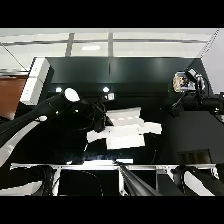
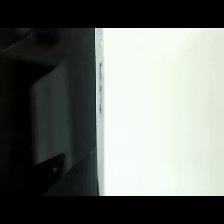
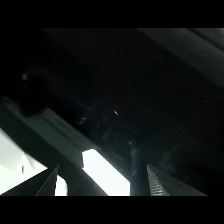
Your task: Fold the box and place the chain.
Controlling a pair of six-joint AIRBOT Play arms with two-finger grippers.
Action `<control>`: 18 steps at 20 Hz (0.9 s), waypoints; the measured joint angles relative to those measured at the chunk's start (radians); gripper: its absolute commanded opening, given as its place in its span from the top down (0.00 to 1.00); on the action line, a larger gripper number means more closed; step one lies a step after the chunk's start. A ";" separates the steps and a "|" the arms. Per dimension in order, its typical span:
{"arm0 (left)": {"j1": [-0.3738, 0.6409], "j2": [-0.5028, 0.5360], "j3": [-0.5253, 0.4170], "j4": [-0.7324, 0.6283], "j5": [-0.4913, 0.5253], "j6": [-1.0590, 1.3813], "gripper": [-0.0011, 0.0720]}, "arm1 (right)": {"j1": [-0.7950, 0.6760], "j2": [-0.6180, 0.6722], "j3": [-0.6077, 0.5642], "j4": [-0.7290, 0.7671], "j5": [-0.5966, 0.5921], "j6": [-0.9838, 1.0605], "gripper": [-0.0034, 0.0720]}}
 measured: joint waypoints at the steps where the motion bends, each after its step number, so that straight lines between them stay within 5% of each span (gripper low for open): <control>1: -0.007 -0.005 -0.005 0.033 0.035 0.019 0.95 | 0.011 0.000 0.003 -0.002 -0.004 -0.014 0.11; 7: -0.022 -0.043 -0.015 0.126 0.194 0.067 0.95 | 0.097 -0.001 -0.010 -0.009 -0.028 -0.058 0.11; 18: -0.024 -0.058 -0.016 0.149 0.223 0.075 0.95 | 0.343 -0.001 -0.264 -0.079 -0.161 -0.146 0.11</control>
